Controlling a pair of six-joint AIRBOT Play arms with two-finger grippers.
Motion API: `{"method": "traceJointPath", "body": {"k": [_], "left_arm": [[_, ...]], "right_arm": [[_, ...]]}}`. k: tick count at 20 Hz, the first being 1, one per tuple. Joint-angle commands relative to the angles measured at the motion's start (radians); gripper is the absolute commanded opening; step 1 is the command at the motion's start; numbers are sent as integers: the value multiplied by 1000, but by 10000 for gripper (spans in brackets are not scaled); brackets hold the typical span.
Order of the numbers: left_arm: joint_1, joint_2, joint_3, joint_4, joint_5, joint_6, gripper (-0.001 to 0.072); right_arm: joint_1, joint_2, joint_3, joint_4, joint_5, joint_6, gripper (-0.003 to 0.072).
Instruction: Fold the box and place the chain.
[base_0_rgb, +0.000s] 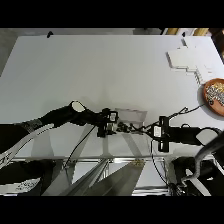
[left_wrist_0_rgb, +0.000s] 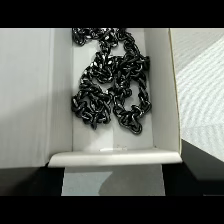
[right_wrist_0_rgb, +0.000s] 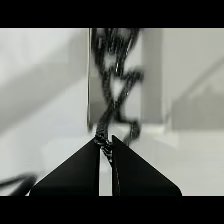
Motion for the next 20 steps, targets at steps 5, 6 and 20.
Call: {"method": "traceJointPath", "body": {"k": [5, 6, 20], "left_arm": [[0, 1, 1, 0, 0, 0, 402], [0, 1, 1, 0, 0, 0, 402], [0, 1, 1, 0, 0, 0, 402]], "right_arm": [[109, 10, 1, 453, -175, 26, 16], [156, -19, 2, 483, -232, 24, 16], [233, -194, 152, 184, -272, 159, 205]]}}
